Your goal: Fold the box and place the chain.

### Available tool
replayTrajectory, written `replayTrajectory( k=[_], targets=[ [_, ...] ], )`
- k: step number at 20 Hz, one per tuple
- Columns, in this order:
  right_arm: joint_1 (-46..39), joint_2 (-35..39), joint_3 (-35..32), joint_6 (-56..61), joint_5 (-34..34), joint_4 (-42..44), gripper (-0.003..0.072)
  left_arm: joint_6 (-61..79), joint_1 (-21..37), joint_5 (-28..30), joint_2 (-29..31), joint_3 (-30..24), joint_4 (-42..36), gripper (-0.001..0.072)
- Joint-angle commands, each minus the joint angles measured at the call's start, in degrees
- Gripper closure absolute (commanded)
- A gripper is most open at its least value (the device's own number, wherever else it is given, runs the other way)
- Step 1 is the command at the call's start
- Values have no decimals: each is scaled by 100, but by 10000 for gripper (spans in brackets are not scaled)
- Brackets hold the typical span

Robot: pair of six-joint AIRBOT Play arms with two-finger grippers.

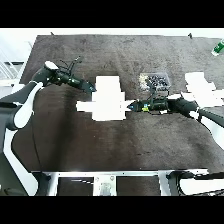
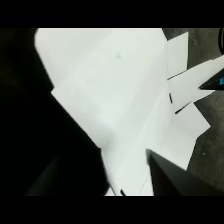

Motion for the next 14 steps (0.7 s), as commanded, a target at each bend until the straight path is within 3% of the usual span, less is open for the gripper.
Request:
replayTrajectory(
  k=[1, 6, 8, 14],
  targets=[
    [9, -2, -2, 4, -17, 28, 675, -79, -136, -219, -109, 50, -37, 101],
    [9, -2, -2, 4, -15, 26, 675, -72, -319, -140, -133, 50, -153, 104],
    [7, -2, -2, 2, -15, 26, 675, -76, -319, -149, -136, 50, -181, 153],
    [7, -2, -2, 2, -17, 26, 675, -105, -319, -367, -238, 48, -214, 154]
  ],
)
